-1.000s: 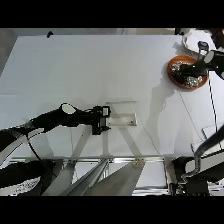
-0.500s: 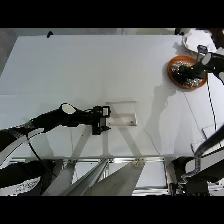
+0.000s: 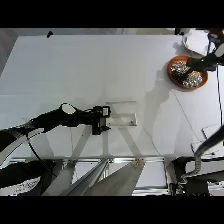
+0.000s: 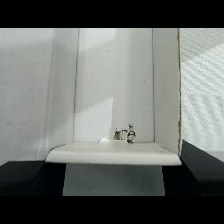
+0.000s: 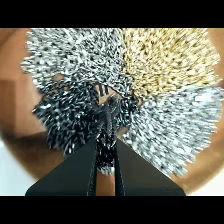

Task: Fold the box and place the chain.

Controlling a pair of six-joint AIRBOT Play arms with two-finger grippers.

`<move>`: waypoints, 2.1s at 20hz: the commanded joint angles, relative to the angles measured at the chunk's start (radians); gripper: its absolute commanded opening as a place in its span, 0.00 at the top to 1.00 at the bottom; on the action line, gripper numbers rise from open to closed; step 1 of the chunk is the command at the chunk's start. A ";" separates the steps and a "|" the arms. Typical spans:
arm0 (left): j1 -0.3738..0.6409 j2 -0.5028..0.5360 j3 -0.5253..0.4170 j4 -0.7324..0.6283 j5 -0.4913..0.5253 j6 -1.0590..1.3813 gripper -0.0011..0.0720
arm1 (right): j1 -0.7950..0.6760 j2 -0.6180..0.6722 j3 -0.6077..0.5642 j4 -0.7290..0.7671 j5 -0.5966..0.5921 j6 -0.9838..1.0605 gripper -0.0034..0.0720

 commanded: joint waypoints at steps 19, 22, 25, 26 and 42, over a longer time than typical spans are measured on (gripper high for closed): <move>0.000 0.001 0.000 0.000 0.000 0.000 0.61 | 0.127 0.384 -0.170 0.413 0.737 -0.235 0.94; 0.000 0.001 0.000 0.000 0.000 0.000 0.61 | 0.225 0.475 -0.338 0.414 0.658 -0.248 0.94; 0.000 0.001 0.000 0.000 0.000 0.000 0.61 | 0.324 0.579 -0.484 0.444 0.535 -0.221 0.94; 0.000 0.001 0.000 0.000 0.000 0.000 0.61 | 0.359 0.610 -0.522 0.453 0.501 -0.214 0.94; 0.000 0.001 0.000 0.000 0.000 0.000 0.61 | 0.883 0.700 -0.645 0.421 -0.113 0.091 0.94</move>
